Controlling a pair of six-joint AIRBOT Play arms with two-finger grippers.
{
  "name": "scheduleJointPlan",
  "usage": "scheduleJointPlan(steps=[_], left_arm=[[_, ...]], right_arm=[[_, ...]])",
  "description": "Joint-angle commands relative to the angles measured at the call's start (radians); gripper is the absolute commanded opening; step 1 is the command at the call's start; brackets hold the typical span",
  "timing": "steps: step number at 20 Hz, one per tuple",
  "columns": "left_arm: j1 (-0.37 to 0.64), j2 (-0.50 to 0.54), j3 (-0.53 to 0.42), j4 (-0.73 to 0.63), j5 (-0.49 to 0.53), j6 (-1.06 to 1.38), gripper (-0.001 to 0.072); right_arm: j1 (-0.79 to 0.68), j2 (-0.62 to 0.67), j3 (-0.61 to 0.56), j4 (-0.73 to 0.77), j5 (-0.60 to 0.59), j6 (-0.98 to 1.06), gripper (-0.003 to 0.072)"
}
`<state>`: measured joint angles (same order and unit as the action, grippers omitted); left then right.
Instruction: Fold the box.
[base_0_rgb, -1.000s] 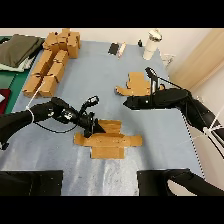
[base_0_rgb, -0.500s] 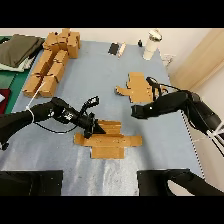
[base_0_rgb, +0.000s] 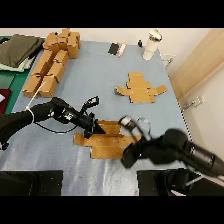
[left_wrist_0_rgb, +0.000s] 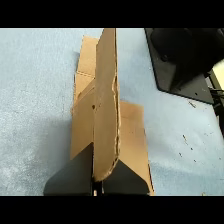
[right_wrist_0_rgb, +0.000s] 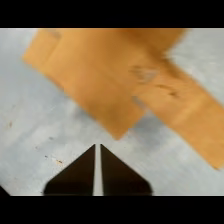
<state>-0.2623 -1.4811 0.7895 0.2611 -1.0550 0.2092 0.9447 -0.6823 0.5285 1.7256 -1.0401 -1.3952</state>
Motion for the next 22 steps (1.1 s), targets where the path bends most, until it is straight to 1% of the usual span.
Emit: scheduleJointPlan(steps=[1, 2, 3, 5, 9, 13, 15, 22], left_arm=[[0.0, -0.001, -0.001, 0.001, 0.0, 0.0, 0.0012], [0.0, -0.001, -0.001, 0.001, 0.001, 0.0, 0.0012], [0.0, -0.001, -0.001, 0.001, 0.0, 0.0, 0.0012], [0.0, -0.001, -0.001, 0.001, 0.0, 0.0, 0.0012], [0.0, -0.001, -0.001, 0.001, 0.0, 0.0, 0.0012], [0.0, -0.001, -0.001, 0.001, 0.0, 0.0, 0.0012], [0.0, -0.001, -0.001, 0.001, 0.0, 0.0, 0.0012], [0.0, -0.001, -0.001, 0.001, 0.0, 0.0, 0.0012]], right_arm=[[0.285, 0.039, -0.121, -0.206, 0.17, 0.007, 0.0484], [0.314, 0.019, -0.123, -0.272, 0.169, 0.006, 0.0503], [0.329, -0.005, -0.123, -0.347, 0.174, -0.005, 0.0503], [0.333, -0.056, -0.122, -0.423, 0.189, -0.056, 0.0503], [0.333, -0.159, -0.108, -0.501, 0.226, -0.087, 0.0502], [0.333, -0.234, -0.082, -0.566, 0.238, -0.087, 0.0502], [0.333, -0.252, -0.072, -0.592, 0.24, -0.087, 0.0502], [0.333, -0.251, -0.038, -0.64, 0.227, -0.083, 0.0502]])
